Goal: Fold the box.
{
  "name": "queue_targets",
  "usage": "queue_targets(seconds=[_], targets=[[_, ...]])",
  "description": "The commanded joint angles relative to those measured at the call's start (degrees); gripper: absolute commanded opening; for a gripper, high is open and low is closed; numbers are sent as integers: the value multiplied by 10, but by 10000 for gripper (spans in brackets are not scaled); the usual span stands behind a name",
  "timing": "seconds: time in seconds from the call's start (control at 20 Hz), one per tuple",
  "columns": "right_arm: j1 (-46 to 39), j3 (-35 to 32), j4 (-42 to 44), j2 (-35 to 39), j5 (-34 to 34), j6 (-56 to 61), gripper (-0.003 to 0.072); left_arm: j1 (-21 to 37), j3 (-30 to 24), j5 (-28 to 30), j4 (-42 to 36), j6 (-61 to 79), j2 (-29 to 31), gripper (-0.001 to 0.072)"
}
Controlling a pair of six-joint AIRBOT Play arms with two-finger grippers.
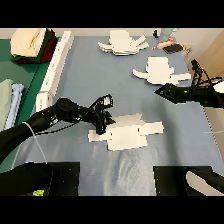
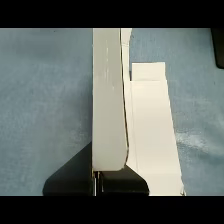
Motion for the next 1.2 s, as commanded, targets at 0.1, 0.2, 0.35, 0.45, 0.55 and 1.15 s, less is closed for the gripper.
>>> queue_targets(seconds=[0.1,0.2,0.35,0.45,0.55,1.15], targets=[[9,0,-4,0,-3,0,546,7,26,-66,29,-16,-30,14],[9,0,-4,0,-5,0,546,6,27,-73,39,-15,-31,14],[9,0,-4,0,-7,0,546,6,27,-73,47,-15,-36,14],[9,0,-4,0,-10,0,546,4,27,-74,47,-15,-44,15],[9,0,-4,0,-12,0,546,-1,24,-66,37,-17,-50,14],[9,0,-9,0,-12,0,546,-68,-37,24,-10,30,-7,12]])
